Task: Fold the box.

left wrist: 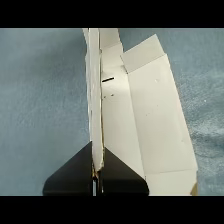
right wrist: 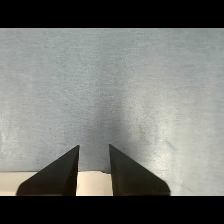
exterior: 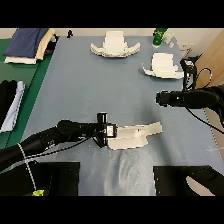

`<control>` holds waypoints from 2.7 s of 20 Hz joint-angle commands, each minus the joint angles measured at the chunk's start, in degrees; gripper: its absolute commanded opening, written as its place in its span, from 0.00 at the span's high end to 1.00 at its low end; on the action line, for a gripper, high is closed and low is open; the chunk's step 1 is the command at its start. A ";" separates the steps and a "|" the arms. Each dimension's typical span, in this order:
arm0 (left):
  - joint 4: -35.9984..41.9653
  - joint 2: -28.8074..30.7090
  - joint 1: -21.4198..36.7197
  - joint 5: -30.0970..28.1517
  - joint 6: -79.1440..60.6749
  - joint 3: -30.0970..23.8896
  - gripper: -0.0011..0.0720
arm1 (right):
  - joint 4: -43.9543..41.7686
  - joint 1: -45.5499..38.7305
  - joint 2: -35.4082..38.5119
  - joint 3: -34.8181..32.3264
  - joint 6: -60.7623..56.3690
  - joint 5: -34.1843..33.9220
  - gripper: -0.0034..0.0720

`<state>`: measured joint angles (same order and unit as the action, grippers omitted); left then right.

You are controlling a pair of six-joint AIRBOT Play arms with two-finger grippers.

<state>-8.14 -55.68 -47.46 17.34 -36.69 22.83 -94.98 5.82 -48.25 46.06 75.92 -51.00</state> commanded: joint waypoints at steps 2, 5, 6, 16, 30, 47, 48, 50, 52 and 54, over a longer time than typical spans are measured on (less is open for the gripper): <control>-0.33 0.07 -0.07 -0.48 0.11 -2.01 0.97 | -0.46 0.02 0.00 0.04 -0.02 0.02 0.58; -0.35 1.44 0.09 -0.31 1.05 -0.44 0.97 | -0.44 0.00 0.00 0.04 0.00 0.00 0.58; -0.37 2.12 0.55 -0.07 3.54 0.61 0.97 | -0.44 0.00 0.00 0.04 0.00 0.00 0.58; -3.54 -4.37 11.74 20.76 10.86 4.90 0.97 | -0.46 0.00 0.00 0.04 0.00 0.02 0.58; -20.81 -4.22 11.72 24.52 30.05 10.71 0.97 | -0.44 0.00 0.00 0.04 0.00 0.17 0.58; -24.90 2.82 0.98 5.46 31.63 8.70 0.97 | -0.46 0.02 0.00 0.04 0.00 0.44 0.58; -24.81 2.82 -0.07 5.09 31.63 7.82 0.97 | -0.46 0.02 0.00 0.04 0.00 0.44 0.58; -24.76 2.82 -2.43 2.36 31.65 5.77 0.97 | -0.48 0.02 0.00 0.04 0.00 0.44 0.58; -24.04 2.82 -3.98 0.04 31.74 3.91 0.97 | -0.50 0.22 0.00 0.04 0.00 0.44 0.58; -22.21 2.80 -3.93 -0.44 31.80 2.60 0.97 | -0.90 0.37 0.00 0.04 0.02 0.44 0.58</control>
<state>-32.14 -52.95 -50.24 19.05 -4.91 27.44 -95.48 6.00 -48.25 46.06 75.94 -50.57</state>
